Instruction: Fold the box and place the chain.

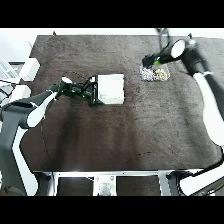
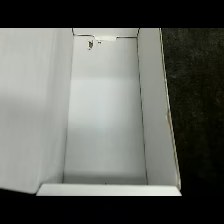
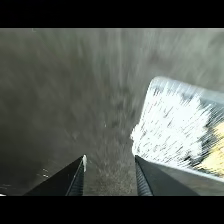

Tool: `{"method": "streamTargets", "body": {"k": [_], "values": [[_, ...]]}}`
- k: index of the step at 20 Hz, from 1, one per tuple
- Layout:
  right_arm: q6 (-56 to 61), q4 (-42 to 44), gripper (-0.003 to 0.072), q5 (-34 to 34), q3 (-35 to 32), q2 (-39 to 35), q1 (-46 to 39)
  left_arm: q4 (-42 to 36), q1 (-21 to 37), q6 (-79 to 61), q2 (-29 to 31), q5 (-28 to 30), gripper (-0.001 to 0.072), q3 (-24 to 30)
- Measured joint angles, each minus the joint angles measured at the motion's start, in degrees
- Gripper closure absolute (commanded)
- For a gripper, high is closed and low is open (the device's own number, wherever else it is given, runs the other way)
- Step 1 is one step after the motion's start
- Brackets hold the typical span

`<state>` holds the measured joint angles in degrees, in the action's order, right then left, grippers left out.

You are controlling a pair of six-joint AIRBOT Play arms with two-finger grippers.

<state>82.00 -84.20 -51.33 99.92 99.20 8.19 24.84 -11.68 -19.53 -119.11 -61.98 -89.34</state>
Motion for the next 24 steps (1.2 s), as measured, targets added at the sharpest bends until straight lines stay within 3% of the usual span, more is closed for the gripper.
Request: {"method": "streamTargets", "body": {"k": [4, 6, 19, 24], "values": [[0.02, -0.04, 0.0303, 1.88, 0.59, 7.91, -0.83, -0.02, 0.00, 0.00, 0.00, -0.02, 0.0181, 0.00], [0.04, 0.04, 0.0268, 2.86, 0.98, 9.75, -1.18, -0.02, 0.00, 0.00, 0.00, 0.00, 0.0181, 0.00], [0.04, 0.85, 0.0252, 8.24, 2.64, 12.37, -3.54, -0.02, 0.00, 0.00, 0.00, 0.00, 0.0181, 0.00], [0.02, 1.92, 0.0391, 8.55, 2.80, 13.20, -3.58, 0.00, 0.00, 0.00, 0.00, 0.00, 0.0181, 0.00]]}}
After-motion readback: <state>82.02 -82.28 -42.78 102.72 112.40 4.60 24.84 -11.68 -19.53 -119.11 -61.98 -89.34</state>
